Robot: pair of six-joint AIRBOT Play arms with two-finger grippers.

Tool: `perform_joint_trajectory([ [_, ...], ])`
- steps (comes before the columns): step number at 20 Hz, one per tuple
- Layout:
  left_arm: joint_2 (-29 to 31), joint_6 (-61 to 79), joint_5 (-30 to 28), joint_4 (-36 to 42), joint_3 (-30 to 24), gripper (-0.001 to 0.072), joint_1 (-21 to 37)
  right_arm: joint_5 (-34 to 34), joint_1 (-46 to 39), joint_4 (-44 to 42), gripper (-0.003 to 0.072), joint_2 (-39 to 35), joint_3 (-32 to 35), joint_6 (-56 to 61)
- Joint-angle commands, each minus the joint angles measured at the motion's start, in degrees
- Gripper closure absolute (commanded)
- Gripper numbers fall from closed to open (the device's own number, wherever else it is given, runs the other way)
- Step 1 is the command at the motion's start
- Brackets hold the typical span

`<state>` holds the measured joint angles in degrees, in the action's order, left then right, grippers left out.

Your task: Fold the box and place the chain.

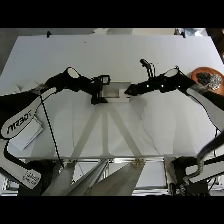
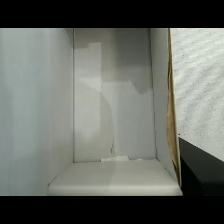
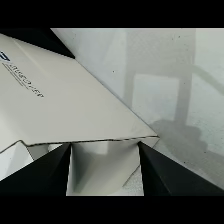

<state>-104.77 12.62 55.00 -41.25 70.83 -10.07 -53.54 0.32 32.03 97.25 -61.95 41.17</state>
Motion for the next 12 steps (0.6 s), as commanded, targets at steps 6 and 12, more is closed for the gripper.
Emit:
perform_joint_trajectory([
  [6,-0.04,-0.02,0.07,0.07,0.0,0.0193,-0.04,6.91,4.24,17.81,0.0238,-3.56,0.04,16.9],
  [12,-0.04,-0.02,0.07,0.07,0.0,0.0193,-0.04,8.15,8.44,36.2,0.0261,-6.29,0.04,31.63],
])
